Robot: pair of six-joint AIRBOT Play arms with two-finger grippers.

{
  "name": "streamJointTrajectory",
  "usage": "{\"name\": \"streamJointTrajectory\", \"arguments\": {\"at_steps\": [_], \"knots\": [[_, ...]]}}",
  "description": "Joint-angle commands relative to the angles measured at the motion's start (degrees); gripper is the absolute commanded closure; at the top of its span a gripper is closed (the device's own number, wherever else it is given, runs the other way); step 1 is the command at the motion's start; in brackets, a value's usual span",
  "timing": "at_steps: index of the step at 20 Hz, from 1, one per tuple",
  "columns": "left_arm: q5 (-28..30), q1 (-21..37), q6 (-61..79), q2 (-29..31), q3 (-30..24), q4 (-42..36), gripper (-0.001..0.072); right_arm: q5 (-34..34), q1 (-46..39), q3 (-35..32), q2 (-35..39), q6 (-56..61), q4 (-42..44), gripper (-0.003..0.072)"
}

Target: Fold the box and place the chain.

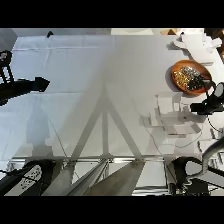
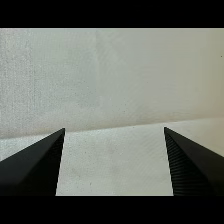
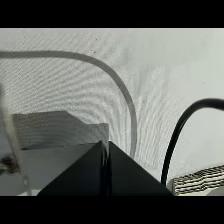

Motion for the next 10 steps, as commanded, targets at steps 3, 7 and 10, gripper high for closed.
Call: {"name": "streamJointTrajectory", "arguments": {"at_steps": [3, 7, 10], "knots": [[0.0, 0.0, 0.0, 0.0, 0.0, 0.0, 0.0012, 2.0, 0.0, 0.1, -0.2, -4.4, -0.2, 0.0674], [0.0, 0.0, 0.0, 0.0, 0.0, 0.0, 0.0012, 2.6, 2.2, 0.1, 0.8, -6.4, -0.1, 0.0675], [0.0, 0.0, 0.0, 0.0, 0.0, 0.0, 0.0012, 2.0, 8.3, 0.1, 3.9, -10.5, 2.8, 0.0675]]}}
